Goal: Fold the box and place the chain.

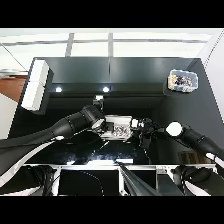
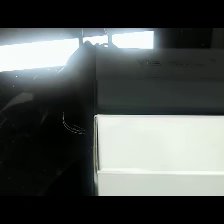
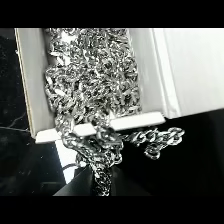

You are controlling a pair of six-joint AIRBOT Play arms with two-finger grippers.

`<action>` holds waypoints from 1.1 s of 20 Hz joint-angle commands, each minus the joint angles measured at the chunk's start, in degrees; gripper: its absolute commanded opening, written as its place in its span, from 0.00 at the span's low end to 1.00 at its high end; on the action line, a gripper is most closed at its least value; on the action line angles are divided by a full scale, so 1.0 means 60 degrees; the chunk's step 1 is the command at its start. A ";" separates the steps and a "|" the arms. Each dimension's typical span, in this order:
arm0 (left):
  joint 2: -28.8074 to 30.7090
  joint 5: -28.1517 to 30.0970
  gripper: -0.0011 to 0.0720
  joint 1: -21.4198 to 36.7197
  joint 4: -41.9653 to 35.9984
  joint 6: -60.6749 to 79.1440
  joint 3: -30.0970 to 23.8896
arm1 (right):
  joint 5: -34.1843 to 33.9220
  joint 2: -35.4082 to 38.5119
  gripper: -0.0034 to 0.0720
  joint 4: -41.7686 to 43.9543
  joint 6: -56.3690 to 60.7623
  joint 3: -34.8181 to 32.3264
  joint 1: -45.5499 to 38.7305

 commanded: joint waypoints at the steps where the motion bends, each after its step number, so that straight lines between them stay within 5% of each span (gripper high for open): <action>1: -0.0004 -0.0018 0.05 -0.0004 0.0000 0.0004 0.0004 | 0.0390 0.0200 0.12 -0.0328 0.0809 0.0029 -0.0022; 8: -0.0004 -0.0025 0.05 -0.0004 0.0000 0.0004 0.0004 | 0.2116 0.1770 0.08 -0.1927 0.4721 0.1308 -0.0984; 14: -0.0004 -0.0025 0.05 -0.0004 -0.0004 0.0004 0.0004 | 0.4929 0.2299 0.08 0.0444 0.4903 0.3508 -0.1501; 22: -0.0004 -0.0025 0.05 -0.0004 -0.0004 0.0004 0.0004 | 0.5005 0.2299 0.08 0.2969 0.5195 0.6291 -0.1501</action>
